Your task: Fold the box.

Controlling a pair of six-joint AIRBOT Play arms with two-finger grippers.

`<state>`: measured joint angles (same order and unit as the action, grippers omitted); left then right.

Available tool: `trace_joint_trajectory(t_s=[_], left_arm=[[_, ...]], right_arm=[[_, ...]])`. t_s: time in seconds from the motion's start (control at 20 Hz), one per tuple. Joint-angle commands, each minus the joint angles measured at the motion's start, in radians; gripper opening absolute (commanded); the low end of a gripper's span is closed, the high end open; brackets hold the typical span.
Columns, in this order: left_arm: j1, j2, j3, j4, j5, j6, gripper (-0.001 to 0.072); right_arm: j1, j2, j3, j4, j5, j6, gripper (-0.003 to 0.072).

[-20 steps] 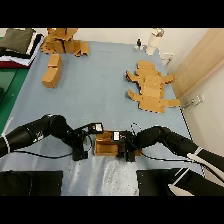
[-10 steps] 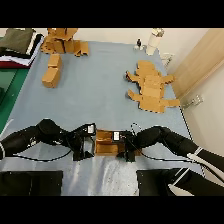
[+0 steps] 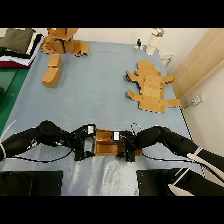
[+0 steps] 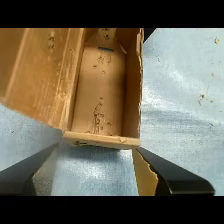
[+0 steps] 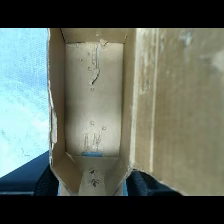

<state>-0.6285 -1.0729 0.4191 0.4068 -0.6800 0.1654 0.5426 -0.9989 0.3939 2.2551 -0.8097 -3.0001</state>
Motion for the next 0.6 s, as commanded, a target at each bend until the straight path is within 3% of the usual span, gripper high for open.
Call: trace_joint_trajectory(t_s=[0.0,0.55], left_arm=[[-0.025,-0.005,0.000,-0.003,0.027,0.004,0.0712],[-0.094,-0.051,0.005,-0.034,0.076,0.050,0.0712]], right_arm=[[0.001,0.001,0.000,0.000,0.000,0.000,0.0479],[0.001,0.001,0.000,0.000,0.000,0.000,0.0479]])
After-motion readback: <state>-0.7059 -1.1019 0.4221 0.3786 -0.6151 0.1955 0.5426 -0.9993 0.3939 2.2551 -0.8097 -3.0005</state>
